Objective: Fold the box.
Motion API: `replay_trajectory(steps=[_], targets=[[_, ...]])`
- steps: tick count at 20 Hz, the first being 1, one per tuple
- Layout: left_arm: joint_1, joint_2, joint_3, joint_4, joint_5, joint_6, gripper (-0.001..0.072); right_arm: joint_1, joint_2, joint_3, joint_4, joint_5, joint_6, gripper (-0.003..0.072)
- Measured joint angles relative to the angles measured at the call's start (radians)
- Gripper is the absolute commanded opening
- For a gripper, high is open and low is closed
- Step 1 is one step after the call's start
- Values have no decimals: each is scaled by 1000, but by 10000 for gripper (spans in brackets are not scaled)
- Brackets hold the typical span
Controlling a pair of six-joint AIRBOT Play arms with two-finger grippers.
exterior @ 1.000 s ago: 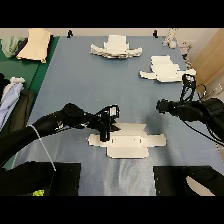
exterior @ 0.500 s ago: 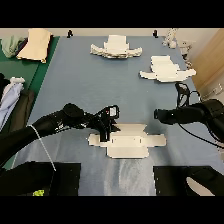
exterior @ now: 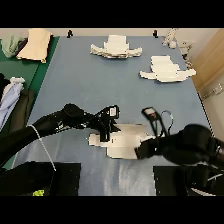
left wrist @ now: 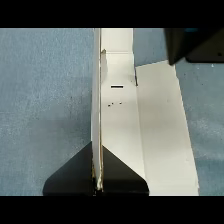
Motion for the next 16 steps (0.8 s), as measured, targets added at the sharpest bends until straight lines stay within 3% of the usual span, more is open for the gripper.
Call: replay_trajectory(steps=[1,2,3,8,16], targets=[[0,0,0,0,0,0,13,86,-2,-14,-32,6,-2,592],[0,0,0,0,0,0,13,165,-11,-29,-72,16,-12,677],[0,0,0,0,0,0,13,224,-24,-42,-119,23,-21,713],[0,0,0,0,0,0,13,359,-159,-76,-318,55,-60,713],[0,0,0,0,0,0,13,391,-282,-74,-563,60,-10,712]])
